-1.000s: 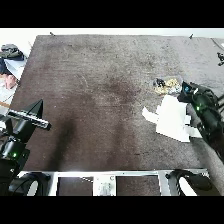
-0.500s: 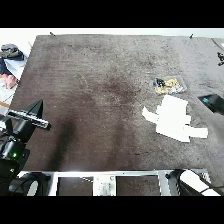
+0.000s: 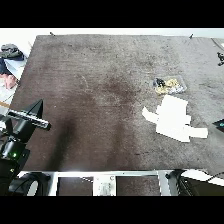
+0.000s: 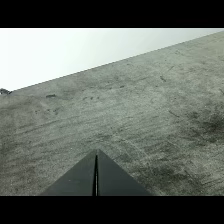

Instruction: Fold the box and place the chain.

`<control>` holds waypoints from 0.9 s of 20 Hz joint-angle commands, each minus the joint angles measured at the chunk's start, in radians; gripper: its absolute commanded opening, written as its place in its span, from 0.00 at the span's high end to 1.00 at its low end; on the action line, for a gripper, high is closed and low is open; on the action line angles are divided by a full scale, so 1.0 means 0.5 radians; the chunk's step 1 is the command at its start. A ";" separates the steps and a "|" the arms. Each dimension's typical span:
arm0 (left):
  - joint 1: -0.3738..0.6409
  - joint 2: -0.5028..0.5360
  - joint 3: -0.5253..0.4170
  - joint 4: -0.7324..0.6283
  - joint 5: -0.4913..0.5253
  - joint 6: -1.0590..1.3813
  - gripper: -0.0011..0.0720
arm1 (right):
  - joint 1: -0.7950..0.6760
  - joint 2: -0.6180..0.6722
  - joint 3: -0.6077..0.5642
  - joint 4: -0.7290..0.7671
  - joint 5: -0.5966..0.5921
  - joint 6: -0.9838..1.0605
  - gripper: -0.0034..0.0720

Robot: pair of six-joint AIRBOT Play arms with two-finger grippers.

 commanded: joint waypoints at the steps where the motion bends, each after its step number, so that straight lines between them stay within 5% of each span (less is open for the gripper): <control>1: 0.000 0.001 -0.001 0.001 0.001 0.001 0.97 | -0.023 -0.130 0.019 -0.157 -0.005 -0.092 0.43; 10: 0.000 0.001 0.000 0.001 0.001 0.002 0.97 | 0.127 -0.338 0.019 -0.178 -0.082 -0.281 0.43; 18: 0.000 0.001 0.000 0.001 0.001 0.001 0.97 | 0.271 -0.681 0.018 0.043 0.212 -0.378 0.47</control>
